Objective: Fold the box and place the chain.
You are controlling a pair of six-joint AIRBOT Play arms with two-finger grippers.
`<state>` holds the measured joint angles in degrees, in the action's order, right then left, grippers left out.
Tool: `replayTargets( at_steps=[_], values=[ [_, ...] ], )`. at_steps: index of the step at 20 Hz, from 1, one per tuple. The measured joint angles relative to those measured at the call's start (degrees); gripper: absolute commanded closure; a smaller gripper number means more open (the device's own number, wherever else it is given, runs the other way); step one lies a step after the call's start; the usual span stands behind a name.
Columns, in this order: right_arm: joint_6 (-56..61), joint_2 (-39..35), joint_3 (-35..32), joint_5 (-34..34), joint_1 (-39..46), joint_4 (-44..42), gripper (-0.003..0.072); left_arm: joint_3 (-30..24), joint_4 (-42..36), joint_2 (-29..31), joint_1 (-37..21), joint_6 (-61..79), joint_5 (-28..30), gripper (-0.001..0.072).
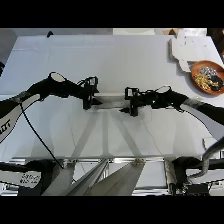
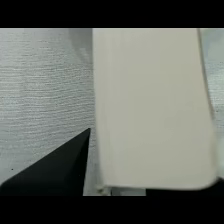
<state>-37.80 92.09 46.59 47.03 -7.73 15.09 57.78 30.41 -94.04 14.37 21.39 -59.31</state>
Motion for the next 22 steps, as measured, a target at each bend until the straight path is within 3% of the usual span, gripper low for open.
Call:
replayTargets(
  at_steps=[6,12,13,15,16,22],
  values=[
    [0.31,0.00,0.00,-0.20,-0.02,-0.11,0.0211,0.00,-1.90,1.99,-2.05,-0.02,-0.74,0.0185],
    [0.26,0.00,0.00,-0.13,-0.02,-0.09,0.0211,0.00,-2.12,7.96,-10.95,-0.81,-1.25,0.0195],
    [0.26,0.00,0.00,-0.11,-0.02,-0.09,0.0211,0.00,-2.14,9.01,-12.63,-1.88,-1.62,0.0225],
    [0.24,0.00,0.00,-0.09,-0.02,-0.07,0.0211,0.00,-2.10,10.99,-15.74,-5.46,-3.56,0.0613],
    [0.24,0.00,0.00,-0.07,-0.02,-0.07,0.0211,0.00,-1.88,11.96,-16.92,-7.96,-5.31,0.0697],
    [0.22,0.00,0.00,-0.04,-0.02,-0.07,0.0211,0.00,3.52,14.97,-16.33,-17.07,-17.64,0.0703]
  ],
)
